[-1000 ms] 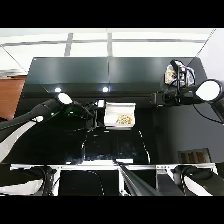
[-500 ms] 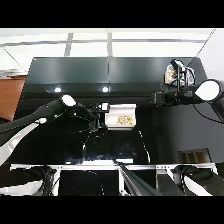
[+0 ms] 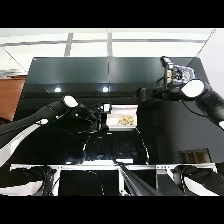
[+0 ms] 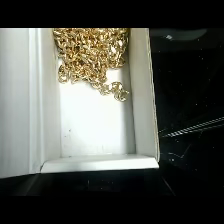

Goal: Fold the box and place the chain.

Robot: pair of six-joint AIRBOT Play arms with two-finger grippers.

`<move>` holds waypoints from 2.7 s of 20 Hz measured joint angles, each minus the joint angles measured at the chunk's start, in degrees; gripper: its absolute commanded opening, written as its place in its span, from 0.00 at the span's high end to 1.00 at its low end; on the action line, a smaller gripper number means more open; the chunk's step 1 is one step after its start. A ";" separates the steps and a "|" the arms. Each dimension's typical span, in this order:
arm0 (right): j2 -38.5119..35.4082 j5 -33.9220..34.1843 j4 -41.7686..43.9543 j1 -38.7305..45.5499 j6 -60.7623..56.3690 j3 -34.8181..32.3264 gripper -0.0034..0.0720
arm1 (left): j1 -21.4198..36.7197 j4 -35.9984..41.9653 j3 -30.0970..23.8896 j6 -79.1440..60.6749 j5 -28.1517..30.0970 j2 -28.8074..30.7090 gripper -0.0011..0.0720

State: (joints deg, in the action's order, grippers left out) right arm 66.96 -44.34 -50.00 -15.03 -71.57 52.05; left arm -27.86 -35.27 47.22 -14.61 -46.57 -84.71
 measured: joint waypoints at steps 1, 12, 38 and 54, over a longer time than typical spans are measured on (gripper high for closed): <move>0.81 -0.48 1.33 -0.85 5.68 0.00 0.02 | 0.00 -0.02 0.00 0.00 0.02 0.00 0.43; 2.89 -12.44 4.66 -3.23 46.71 -0.42 0.02 | -0.02 -0.07 0.00 0.02 0.02 0.00 0.43; 4.35 -12.83 4.90 -5.55 57.27 -3.87 0.54 | -0.04 -0.07 0.00 0.26 0.04 0.00 0.43; 1.66 -10.21 4.83 -5.86 57.02 -3.98 0.55 | -0.04 -0.09 0.00 -0.04 0.07 0.00 0.43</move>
State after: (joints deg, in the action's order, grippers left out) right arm 68.62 -54.54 -45.17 -20.88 -14.55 48.07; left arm -27.90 -35.35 47.22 -14.66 -46.50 -84.71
